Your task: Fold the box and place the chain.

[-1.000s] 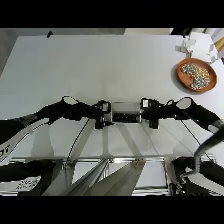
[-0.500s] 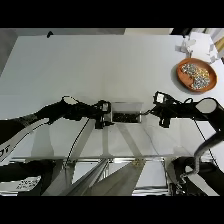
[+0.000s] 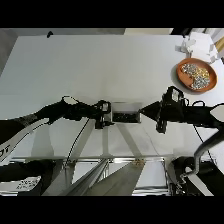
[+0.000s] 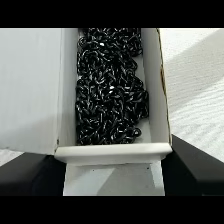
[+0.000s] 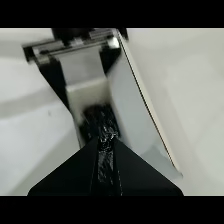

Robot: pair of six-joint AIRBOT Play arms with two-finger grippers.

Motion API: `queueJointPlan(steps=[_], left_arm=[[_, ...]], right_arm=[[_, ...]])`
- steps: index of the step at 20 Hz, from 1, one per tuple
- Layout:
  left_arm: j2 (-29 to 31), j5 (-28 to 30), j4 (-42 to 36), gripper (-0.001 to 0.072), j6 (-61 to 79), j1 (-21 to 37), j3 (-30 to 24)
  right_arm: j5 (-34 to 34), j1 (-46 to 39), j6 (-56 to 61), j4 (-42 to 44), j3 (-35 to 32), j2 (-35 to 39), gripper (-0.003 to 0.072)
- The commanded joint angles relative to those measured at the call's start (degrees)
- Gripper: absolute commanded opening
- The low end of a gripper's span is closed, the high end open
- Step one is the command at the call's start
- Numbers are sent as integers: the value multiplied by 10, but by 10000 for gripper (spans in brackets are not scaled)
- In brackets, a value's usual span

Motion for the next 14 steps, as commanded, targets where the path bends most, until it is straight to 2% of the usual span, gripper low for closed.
queueJointPlan(steps=[1, 4, 10, 13, 14], left_arm=[[0, 0, 0, 209, 0, 0, 0], [0, 0, 0, 209, 0, 0, 0], [0, 0, 0, 209, 0, 0, 0], [0, 0, 0, 209, 0, 0, 0], [0, 0, 0, 209, 0, 0, 0]], right_arm=[[-53, 46, 1, 76, 0, 2, 14], [-88, 80, 1, 76, 0, -23, 14], [-143, 130, 2, 73, 0, -136, 20], [-163, 147, 2, 74, 1, -145, 188], [-166, 147, 2, 74, 1, -144, 199]])
